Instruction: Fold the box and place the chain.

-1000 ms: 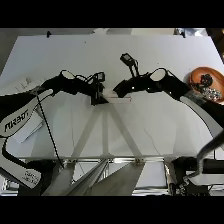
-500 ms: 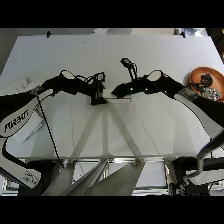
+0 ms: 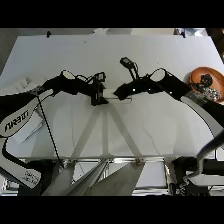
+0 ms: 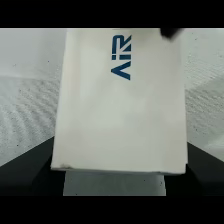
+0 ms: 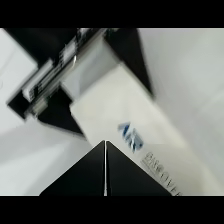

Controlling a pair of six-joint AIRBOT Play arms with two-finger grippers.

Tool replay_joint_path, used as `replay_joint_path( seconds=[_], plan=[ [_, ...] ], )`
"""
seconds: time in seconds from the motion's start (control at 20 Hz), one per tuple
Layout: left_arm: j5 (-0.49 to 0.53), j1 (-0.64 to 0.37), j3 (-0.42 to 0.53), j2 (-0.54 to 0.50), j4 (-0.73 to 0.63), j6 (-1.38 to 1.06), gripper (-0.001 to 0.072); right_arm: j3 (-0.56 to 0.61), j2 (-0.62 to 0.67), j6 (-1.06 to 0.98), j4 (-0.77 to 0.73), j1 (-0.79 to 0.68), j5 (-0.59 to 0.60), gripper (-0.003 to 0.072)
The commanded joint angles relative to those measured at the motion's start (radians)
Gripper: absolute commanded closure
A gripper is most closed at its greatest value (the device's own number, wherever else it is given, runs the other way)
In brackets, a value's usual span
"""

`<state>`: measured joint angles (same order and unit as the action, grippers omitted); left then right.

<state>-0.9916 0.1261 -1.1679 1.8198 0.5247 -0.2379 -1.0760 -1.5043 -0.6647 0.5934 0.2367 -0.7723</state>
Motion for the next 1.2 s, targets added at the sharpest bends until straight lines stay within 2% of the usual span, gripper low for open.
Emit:
replay_joint_path(
  seconds=[0.0, 0.15, 0.35, 0.5, 0.7, 0.95, 1.05, 1.15],
  plan=[
    [-0.007, 0.000, 0.000, -0.001, 0.008, -0.007, 0.0433, -0.001, 0.083, 0.045, -0.014, -0.011, 0.045, 0.0675],
    [-0.007, 0.000, 0.000, -0.001, 0.008, -0.007, 0.0433, 0.013, 0.090, 0.036, -0.029, -0.061, -0.006, 0.0676],
    [-0.007, 0.000, 0.000, -0.001, 0.008, -0.007, 0.0433, 0.138, 0.083, 0.037, -0.138, -0.148, -0.024, 0.0678],
    [-0.007, 0.000, 0.000, -0.001, 0.008, -0.007, 0.0433, 0.189, 0.034, 0.037, -0.150, -0.159, -0.033, 0.0678],
    [-0.008, 0.000, 0.000, -0.001, 0.008, -0.007, 0.0433, 0.191, -0.048, 0.037, -0.138, -0.157, -0.051, 0.0677],
    [-0.007, 0.000, 0.000, -0.001, 0.008, -0.007, 0.0433, 0.191, -0.046, 0.037, -0.118, -0.155, -0.069, 0.0677],
    [-0.007, 0.000, 0.000, -0.001, 0.008, -0.007, 0.0433, 0.191, -0.029, 0.051, -0.170, -0.155, -0.074, 0.0676],
    [-0.007, 0.000, 0.000, -0.001, 0.008, -0.007, 0.0433, 0.191, 0.000, 0.135, -0.300, -0.154, -0.073, 0.0676]
  ],
)
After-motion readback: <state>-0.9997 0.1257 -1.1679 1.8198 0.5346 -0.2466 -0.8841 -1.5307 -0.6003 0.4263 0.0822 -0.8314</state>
